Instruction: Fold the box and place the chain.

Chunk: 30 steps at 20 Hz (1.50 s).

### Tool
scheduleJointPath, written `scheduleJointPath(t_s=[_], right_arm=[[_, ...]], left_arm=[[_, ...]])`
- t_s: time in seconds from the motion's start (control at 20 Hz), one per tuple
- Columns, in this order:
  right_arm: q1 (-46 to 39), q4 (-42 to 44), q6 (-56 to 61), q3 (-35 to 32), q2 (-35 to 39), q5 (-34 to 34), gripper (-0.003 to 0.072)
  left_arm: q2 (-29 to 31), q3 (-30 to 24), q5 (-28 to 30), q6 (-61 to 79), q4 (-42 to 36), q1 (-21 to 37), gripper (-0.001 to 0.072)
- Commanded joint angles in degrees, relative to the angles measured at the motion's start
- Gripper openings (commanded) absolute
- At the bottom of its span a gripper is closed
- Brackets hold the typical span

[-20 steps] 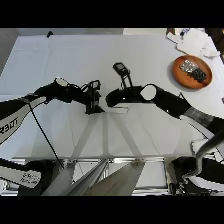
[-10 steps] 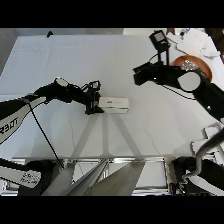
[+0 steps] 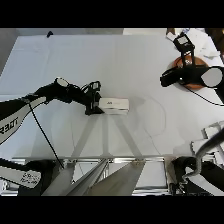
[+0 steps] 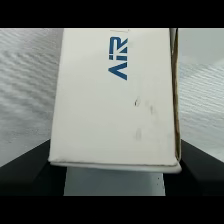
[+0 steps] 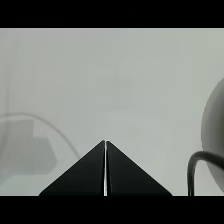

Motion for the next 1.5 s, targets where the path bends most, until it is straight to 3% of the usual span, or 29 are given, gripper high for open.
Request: scheduleJointPath(t_s=[0.0, 0.05, 0.25, 0.45, 0.65, 0.85, 0.95, 1.05, 1.3, 1.45], right_arm=[[-0.85, -0.9, 0.37, 0.04, 0.09, 2.54, 0.0011], [-0.85, -0.9, 0.37, 0.02, 0.09, 2.54, 0.0011], [-0.85, -0.9, 0.37, 0.02, 0.09, 2.51, 0.0011], [-0.85, -0.9, 0.37, 0.02, 0.09, 2.47, 0.0011], [-0.85, -0.9, 0.37, 0.04, 0.09, 2.29, 0.0011], [-0.85, -0.9, 0.37, 0.02, 0.09, 2.29, 0.0011], [-0.85, -0.9, 0.37, 0.04, 0.09, 2.29, 0.0011], [-0.85, -0.9, 0.37, 0.02, 0.09, 2.29, 0.0011], [-0.85, -0.92, 0.37, 0.02, 0.09, 2.27, 0.0011], [-0.85, -0.92, 0.37, 0.02, 0.09, 2.27, 0.0011]], left_arm=[[0.0, 0.0, -0.85, -0.04, -0.28, -0.26, 0.0247], [0.02, 0.0, -0.85, 0.0, -0.22, -0.26, 0.0013], [1.75, 0.0, -0.87, -2.19, -0.15, -0.37, 0.0007], [8.79, 0.0, 0.13, -8.48, -0.13, -0.37, 0.0006], [20.83, 0.02, 11.34, -22.88, 3.45, -0.46, 0.0006], [33.75, 0.07, 28.55, -37.29, 11.96, -1.33, 0.0005], [37.9, 0.07, 38.01, -48.3, 18.4, -1.25, 0.0004], [39.67, 0.17, 43.34, -61.55, 28.04, -0.68, 0.0003], [37.46, 0.31, 38.32, -101.77, 60.61, 6.25, 0.0003], [34.49, 0.28, 36.24, -109.31, 64.26, 12.31, 0.0005]])
